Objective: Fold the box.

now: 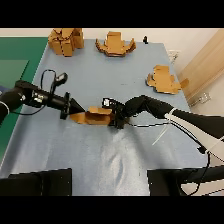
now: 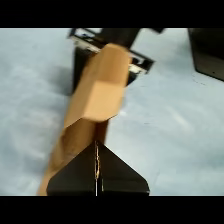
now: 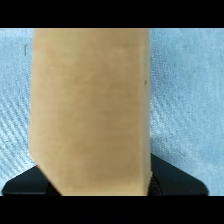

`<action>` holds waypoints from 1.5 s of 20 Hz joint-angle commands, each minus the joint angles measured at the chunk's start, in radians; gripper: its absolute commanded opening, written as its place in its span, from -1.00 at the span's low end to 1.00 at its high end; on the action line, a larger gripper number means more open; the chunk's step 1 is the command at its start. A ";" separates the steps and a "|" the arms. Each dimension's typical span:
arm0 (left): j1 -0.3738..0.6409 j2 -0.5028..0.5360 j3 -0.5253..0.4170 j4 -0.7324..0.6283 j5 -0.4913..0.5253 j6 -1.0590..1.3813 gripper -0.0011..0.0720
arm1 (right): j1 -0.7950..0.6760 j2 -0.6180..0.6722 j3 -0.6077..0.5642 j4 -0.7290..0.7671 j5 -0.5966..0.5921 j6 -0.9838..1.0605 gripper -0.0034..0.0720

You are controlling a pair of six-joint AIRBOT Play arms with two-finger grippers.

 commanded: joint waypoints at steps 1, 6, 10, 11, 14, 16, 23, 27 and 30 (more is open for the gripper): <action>-0.158 0.111 -0.087 0.020 0.087 -0.108 -0.94 | -0.001 -0.001 0.000 -0.001 0.004 0.000 -0.88; -0.382 0.103 -0.048 0.017 0.706 -0.157 -0.94 | -0.001 -0.001 0.000 -0.001 0.004 0.000 -0.88; -0.396 -0.084 0.111 0.124 0.760 -0.257 -0.94 | 0.000 -0.001 0.000 0.000 0.003 0.000 -0.88; -0.397 -0.141 0.171 0.217 0.730 -0.354 -0.94 | 0.000 0.000 0.000 0.000 0.003 0.000 -0.88; -0.397 -0.273 0.364 0.407 0.461 -0.555 -0.94 | 0.000 0.000 0.000 0.000 0.003 0.000 -0.88; -0.397 -0.335 0.449 0.414 0.328 -0.565 -0.94 | -0.001 -0.001 0.000 0.000 0.004 0.000 -0.88; -0.373 -0.393 0.572 0.458 0.123 -0.567 -0.94 | -0.001 -0.001 0.000 -0.003 0.004 0.000 -0.88; -0.224 -0.293 0.616 0.435 0.044 -0.641 -0.95 | -0.001 -0.001 0.000 -0.003 0.003 0.000 -0.88; -0.058 -0.077 0.506 0.287 0.166 -0.510 -0.95 | -0.001 -0.001 0.000 -0.003 -0.005 0.001 -0.88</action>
